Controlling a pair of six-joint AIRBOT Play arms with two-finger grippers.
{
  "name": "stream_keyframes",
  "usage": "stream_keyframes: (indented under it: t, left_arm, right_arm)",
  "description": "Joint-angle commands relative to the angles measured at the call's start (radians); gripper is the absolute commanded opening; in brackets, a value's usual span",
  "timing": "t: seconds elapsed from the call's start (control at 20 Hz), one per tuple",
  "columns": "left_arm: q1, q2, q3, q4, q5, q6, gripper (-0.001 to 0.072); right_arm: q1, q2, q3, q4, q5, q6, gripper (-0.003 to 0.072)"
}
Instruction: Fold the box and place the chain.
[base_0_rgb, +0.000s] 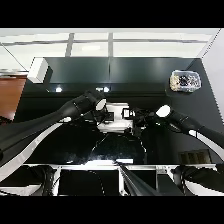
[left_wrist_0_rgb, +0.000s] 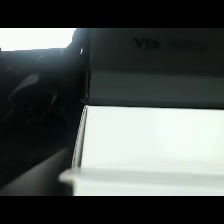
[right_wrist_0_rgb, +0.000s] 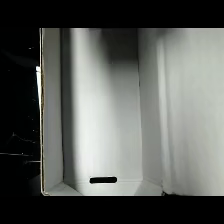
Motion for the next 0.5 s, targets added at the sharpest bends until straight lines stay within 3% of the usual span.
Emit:
stream_keyframes:
  t: [0.0,0.3,0.35,0.45]
  left_arm:
    - [0.003,-0.008,0.012,0.005,-0.029,-0.005,0.0363]
    - [0.008,-0.013,0.012,0.005,-0.042,-0.005,0.0354]
    - [0.007,-0.014,0.012,0.004,-0.041,-0.007,0.0323]
    - [0.006,-0.014,0.012,0.004,-0.041,-0.009,0.0179]
  right_arm:
    - [0.0,0.0,0.0,0.0,0.0,0.0,0.017]
    - [0.001,0.0,0.0,0.0,0.0,0.0,0.017]
    - [0.0,0.0,0.0,0.0,0.0,0.0,0.017]
    - [0.0,0.0,0.0,0.0,0.0,0.0,0.017]
